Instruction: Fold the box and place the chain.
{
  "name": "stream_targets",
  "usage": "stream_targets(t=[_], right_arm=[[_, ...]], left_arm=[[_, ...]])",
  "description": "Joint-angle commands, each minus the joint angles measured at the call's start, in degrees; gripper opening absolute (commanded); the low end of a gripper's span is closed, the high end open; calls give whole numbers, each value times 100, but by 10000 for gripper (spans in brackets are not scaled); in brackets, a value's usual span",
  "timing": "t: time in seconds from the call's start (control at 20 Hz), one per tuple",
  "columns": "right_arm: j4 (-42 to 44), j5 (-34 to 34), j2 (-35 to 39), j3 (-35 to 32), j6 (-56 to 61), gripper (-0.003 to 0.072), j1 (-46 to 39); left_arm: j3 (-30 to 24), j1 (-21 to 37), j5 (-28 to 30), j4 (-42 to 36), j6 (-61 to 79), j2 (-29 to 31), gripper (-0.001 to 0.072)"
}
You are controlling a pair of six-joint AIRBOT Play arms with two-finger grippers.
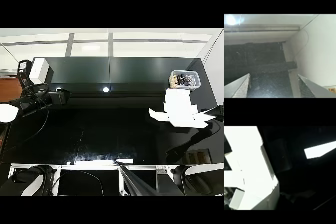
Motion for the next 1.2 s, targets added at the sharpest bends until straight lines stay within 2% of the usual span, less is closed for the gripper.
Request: stream_targets(t=[0.0, 0.35, 0.7, 0.9, 1.15], right_arm=[[72, 105, 87, -186, -249, 57, 2], [264, -369, 857, -330, -396, 40, 2], [903, -1084, 2352, -1711, -566, 39, 81], [907, -1403, 3123, -2588, -535, 39, 767], [909, -1860, 3810, -3281, -28, 39, 2201]], left_arm=[[-2, 0, 0, 2, 2, -2, 706], [-2, 0, 7, 24, 2, -2, 707], [-2, 0, 85, 22, 4, 0, 706], [-2, 0, 90, 22, 4, 0, 707], [-2, -4, 70, 9, 2, -2, 706]])
